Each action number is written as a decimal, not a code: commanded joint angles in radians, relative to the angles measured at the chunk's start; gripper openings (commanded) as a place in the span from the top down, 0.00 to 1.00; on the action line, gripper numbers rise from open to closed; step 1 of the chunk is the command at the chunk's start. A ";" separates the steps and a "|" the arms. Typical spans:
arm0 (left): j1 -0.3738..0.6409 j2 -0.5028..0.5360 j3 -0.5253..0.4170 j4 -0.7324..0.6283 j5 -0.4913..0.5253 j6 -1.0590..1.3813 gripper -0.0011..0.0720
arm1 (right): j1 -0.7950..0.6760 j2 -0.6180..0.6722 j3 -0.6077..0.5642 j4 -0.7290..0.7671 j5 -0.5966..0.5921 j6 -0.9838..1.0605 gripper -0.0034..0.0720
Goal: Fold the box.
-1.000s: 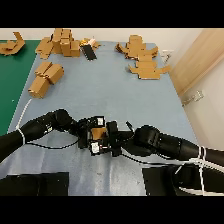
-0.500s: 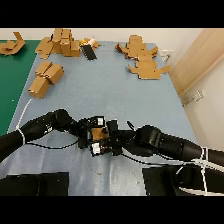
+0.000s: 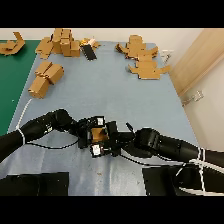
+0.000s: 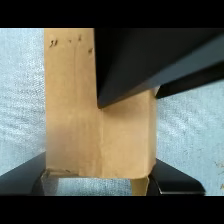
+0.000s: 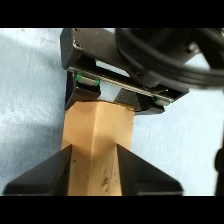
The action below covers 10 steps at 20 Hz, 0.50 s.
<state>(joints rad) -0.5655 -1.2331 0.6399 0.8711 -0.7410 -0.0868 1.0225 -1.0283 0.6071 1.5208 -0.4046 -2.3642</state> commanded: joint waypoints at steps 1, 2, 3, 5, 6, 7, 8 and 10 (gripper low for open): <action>0.000 0.000 0.001 0.000 0.000 0.000 0.62 | 0.002 -0.001 -0.010 -0.032 0.020 0.000 0.51; 0.000 0.000 0.001 0.000 0.000 0.000 0.62 | 0.002 -0.001 -0.010 -0.034 0.019 0.000 0.51; 0.000 0.000 0.001 0.000 0.000 0.000 0.62 | 0.002 -0.001 -0.010 -0.034 0.019 0.000 0.52; 0.000 0.000 0.001 0.000 0.000 0.000 0.62 | 0.002 -0.001 -0.010 -0.034 0.019 0.000 0.58; 0.000 0.000 0.001 0.000 0.000 0.000 0.62 | 0.002 -0.001 -0.010 -0.034 0.019 0.000 0.59; 0.000 0.000 0.001 0.000 0.000 0.000 0.62 | 0.002 -0.001 -0.010 -0.034 0.019 0.000 0.60; 0.000 0.000 0.001 0.000 0.000 0.000 0.62 | 0.002 0.000 -0.010 -0.034 0.019 0.000 0.72; 0.000 0.000 0.001 0.000 0.000 0.000 0.62 | 0.002 0.002 -0.010 -0.039 0.019 0.000 0.75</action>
